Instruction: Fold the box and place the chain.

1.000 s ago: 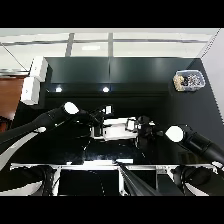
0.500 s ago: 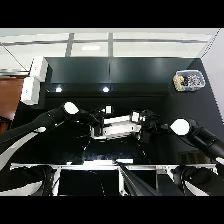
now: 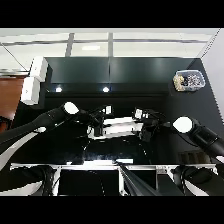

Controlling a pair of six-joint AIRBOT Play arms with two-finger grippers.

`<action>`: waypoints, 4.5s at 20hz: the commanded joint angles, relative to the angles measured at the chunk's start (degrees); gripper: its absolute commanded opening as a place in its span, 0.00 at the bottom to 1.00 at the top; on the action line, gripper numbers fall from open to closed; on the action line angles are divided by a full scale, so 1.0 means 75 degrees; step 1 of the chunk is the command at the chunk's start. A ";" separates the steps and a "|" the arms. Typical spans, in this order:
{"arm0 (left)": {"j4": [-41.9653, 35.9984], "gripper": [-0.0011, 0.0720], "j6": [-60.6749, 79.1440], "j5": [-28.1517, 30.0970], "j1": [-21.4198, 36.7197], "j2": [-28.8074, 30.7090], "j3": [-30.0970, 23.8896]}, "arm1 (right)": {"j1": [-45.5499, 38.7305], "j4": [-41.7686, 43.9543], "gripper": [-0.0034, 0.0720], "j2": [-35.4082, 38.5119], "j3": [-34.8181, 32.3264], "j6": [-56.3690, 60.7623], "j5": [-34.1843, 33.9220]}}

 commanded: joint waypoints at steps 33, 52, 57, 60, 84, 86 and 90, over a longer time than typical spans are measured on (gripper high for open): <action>-0.0017 0.06 -0.0012 -0.0020 0.0000 -0.0006 -0.0006 | 0.0012 0.2390 0.98 -0.1317 -0.0711 -0.3911 -0.0268; -0.0009 0.06 -0.0012 -0.0017 0.0000 -0.0006 -0.0003 | 0.0009 0.2273 0.62 -0.1323 -0.0705 -0.3765 -0.0280; 0.0545 0.48 -0.0373 -0.0271 0.0006 0.0064 0.0300 | 0.0009 0.2273 0.62 -0.1323 -0.0705 -0.3768 -0.0274; 0.1970 0.63 -0.1413 -0.0933 0.0006 0.0536 0.0752 | 0.0009 0.2276 0.62 -0.1323 -0.0705 -0.3765 -0.0289; -0.1367 0.06 -0.5761 0.1393 0.0618 0.2192 -0.0621 | 0.0009 0.2279 0.62 -0.1323 -0.0705 -0.3745 -0.0315; -0.1262 0.06 -0.5537 0.1145 0.0606 0.1836 -0.0606 | 0.0009 0.2279 0.62 -0.1323 -0.0705 -0.3745 -0.0315; -0.1189 0.06 -0.4940 -0.0125 0.0592 0.0930 -0.0402 | 0.0009 0.2282 0.62 -0.1323 -0.0705 -0.3742 -0.0321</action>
